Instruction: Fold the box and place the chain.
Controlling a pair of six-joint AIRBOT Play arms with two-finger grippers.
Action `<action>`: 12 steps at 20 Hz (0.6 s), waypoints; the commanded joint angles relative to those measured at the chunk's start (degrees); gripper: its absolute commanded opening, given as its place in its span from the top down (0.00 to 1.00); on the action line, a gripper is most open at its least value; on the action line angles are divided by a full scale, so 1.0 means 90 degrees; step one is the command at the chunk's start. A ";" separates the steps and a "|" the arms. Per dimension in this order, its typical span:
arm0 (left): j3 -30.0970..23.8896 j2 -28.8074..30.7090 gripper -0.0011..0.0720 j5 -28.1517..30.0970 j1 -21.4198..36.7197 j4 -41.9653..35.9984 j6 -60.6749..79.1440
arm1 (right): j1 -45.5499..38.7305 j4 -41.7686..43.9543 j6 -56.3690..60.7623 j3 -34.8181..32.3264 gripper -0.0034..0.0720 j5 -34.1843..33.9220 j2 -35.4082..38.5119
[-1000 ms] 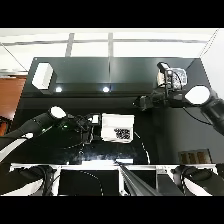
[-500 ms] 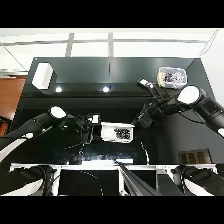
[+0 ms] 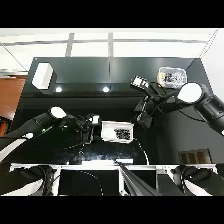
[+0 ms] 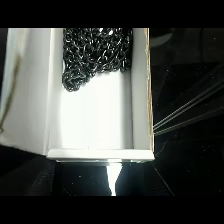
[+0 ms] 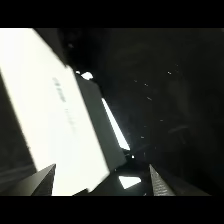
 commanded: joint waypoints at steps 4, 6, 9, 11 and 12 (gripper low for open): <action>0.0005 -0.0005 0.36 -0.0005 -0.0005 0.0022 0.0000 | -0.0219 0.0680 -0.0833 -0.0828 0.07 -0.0568 0.0129; 0.0005 -0.0005 0.36 -0.0005 -0.0005 0.0019 0.0000 | -0.0219 0.1229 -0.1717 -0.1010 0.07 -0.0809 0.0129; 0.0005 -0.0005 0.36 -0.0005 -0.0005 0.0022 0.0000 | -0.0216 0.1122 -0.2477 -0.1022 0.07 -0.0729 0.0129; 0.0005 -0.0005 0.36 -0.0005 -0.0005 0.0022 0.0000 | -0.0202 0.1154 -0.2492 -0.1022 0.07 -0.0481 0.0129; 0.0005 -0.0005 0.36 -0.0007 -0.0005 0.0022 0.0000 | -0.0151 0.1129 -0.2480 -0.1022 0.07 -0.0335 0.0129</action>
